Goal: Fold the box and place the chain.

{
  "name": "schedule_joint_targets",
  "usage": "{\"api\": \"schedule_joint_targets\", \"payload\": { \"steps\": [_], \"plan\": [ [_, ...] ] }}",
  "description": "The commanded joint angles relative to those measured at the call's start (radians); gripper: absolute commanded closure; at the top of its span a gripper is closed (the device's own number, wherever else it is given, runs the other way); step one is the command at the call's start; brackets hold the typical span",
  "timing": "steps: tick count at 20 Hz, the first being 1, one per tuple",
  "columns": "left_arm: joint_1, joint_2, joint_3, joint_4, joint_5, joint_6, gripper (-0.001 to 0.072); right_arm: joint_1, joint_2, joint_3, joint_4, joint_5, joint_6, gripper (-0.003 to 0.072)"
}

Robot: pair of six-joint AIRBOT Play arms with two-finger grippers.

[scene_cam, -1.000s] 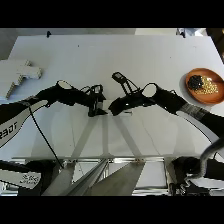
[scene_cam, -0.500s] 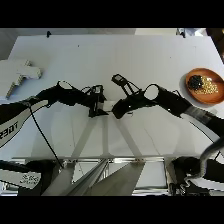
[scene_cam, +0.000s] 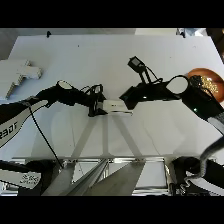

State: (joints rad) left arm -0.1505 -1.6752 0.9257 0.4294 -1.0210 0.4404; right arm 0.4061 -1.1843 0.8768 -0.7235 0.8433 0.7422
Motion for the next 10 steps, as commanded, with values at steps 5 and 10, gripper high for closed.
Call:
{"api": "schedule_joint_targets", "payload": {
  "steps": [5,10],
  "plan": [
    [-0.001,0.000,0.000,0.001,0.000,0.001,0.0314,-0.092,-0.026,-0.164,0.024,-0.011,-0.043,0.0674],
    [-0.001,0.000,0.000,0.001,0.000,0.001,0.0314,-0.092,-0.112,-0.167,0.016,-0.014,-0.042,0.0674]
  ]
}}
